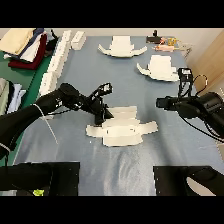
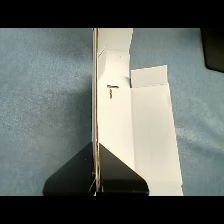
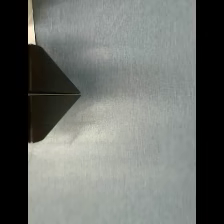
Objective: Fold the box.
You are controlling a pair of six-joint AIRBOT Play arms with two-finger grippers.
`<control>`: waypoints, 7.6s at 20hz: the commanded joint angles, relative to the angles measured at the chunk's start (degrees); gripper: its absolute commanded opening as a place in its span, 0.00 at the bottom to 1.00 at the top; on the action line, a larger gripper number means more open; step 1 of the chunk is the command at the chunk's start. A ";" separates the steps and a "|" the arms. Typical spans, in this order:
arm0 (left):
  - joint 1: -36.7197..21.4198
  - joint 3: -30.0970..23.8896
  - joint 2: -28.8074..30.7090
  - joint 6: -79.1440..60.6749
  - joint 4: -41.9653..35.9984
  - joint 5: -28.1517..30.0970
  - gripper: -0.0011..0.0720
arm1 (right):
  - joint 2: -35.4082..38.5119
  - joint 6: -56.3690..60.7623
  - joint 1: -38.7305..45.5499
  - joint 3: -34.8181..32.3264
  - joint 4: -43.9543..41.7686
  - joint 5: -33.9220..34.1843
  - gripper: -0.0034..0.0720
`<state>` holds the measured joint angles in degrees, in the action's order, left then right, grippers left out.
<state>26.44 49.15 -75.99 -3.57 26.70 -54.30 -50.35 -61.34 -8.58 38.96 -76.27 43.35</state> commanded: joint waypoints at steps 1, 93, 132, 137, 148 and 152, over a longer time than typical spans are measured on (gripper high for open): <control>0.00 0.07 -0.39 0.90 -0.09 -0.81 0.04 | -0.07 -0.17 0.02 0.61 0.17 1.75 0.05; 0.00 -1.84 -0.46 3.06 0.13 -1.79 0.04 | -12.81 -98.53 -5.73 -3.63 -48.43 12.61 1.00; 0.00 -1.84 -0.46 3.06 0.13 -1.81 0.04 | -12.48 -110.73 -6.69 -8.57 -50.40 -3.32 1.00; 0.00 -1.84 -0.46 3.06 0.13 -1.79 0.04 | -12.41 -110.71 -6.91 -8.57 -50.62 0.22 0.98; 0.00 -1.84 -0.46 3.06 0.13 -1.79 0.04 | -12.50 -110.73 -6.91 -8.96 -50.90 -0.68 0.72; 0.00 -1.84 -0.46 3.06 0.13 -1.79 0.04 | -12.50 -110.73 -6.91 -8.96 -51.32 -1.07 0.71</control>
<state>26.50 47.27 -76.44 -0.51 26.85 -56.18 -62.81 -172.11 -15.42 30.02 -127.22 43.03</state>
